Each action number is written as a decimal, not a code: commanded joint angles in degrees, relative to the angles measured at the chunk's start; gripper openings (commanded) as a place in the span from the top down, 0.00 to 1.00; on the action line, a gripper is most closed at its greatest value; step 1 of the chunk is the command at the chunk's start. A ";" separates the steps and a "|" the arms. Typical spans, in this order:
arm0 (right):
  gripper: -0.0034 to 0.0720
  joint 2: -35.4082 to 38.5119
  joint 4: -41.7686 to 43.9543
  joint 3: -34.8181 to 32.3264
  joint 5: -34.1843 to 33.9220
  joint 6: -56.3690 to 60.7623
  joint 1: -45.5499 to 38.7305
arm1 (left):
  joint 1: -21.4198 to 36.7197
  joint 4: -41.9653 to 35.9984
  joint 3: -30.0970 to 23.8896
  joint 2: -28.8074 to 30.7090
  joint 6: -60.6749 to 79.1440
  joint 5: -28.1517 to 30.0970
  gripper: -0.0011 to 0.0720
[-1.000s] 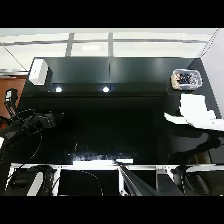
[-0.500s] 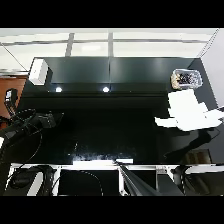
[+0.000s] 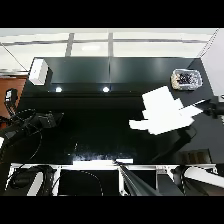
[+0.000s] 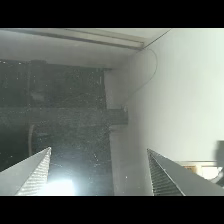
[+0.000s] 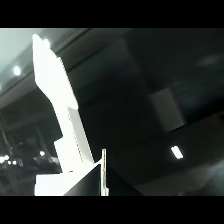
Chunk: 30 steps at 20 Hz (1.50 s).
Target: Fold the box and place the chain.
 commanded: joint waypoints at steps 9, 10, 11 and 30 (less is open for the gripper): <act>0.94 34.58 18.62 -28.70 -24.11 -15.74 34.10 | -0.07 -3.45 0.00 -0.04 0.04 -1.81 0.02; 0.94 35.41 18.38 -28.70 -24.35 -17.92 36.28 | -0.07 -3.45 0.00 -0.04 0.04 -2.86 0.02; 0.94 35.58 18.14 -28.70 -24.28 -19.65 37.81 | -0.07 -3.45 0.00 -0.04 0.04 -3.76 0.02; 0.94 35.56 24.39 -35.54 -38.62 -32.26 53.68 | -21.11 -27.58 0.00 -31.91 0.09 -0.24 0.02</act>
